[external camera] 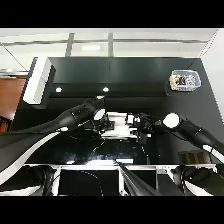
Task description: Fold the box and place the chain.
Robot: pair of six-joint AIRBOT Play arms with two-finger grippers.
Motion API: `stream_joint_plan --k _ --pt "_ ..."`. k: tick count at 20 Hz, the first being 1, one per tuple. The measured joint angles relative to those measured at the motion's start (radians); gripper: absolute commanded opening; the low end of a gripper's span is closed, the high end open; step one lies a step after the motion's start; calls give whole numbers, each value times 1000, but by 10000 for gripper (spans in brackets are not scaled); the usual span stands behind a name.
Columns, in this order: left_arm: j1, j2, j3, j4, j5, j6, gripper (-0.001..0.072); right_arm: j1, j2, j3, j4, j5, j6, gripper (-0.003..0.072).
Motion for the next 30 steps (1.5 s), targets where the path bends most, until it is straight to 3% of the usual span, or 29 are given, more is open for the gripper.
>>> stream_joint_plan --k 6,10,12,13,14,15,16,17,18,19,20,21,26,30 --pt "0 0 0 1 1 -4 26 4 -50 0 172 -34 3 232" --pt "0 0 0 -1 3 -3 26 5 -75 0 182 -39 3 232" --pt "0 0 0 -4 3 -2 26 5 -79 0 171 -32 3 346" --pt "0 0 0 -4 3 -2 26 5 -80 0 168 -28 3 346" --pt "0 0 0 -4 3 -1 26 5 -81 0 167 -26 3 324" --pt "0 -1 0 -4 3 0 25 5 -83 0 164 -25 3 185" --pt "0 0 0 -4 3 0 26 5 -83 0 161 -24 4 213" --pt "0 0 0 -5 5 0 26 5 -83 0 161 -22 5 358" --pt "0 0 0 -6 6 0 26 5 -83 0 160 -21 6 385" --pt "0 -1 0 -6 6 0 26 5 -83 0 158 -23 6 372" --pt "0 0 0 -6 6 0 26 5 -84 0 158 -26 6 157" --pt "0 -1 0 -4 6 0 26 5 -84 0 156 -27 6 14" --pt "0 0 0 -8 20 0 26 -25 -46 0 144 27 70 12" --pt "0 0 0 -7 19 -2 27 -182 99 1 29 66 388 12"
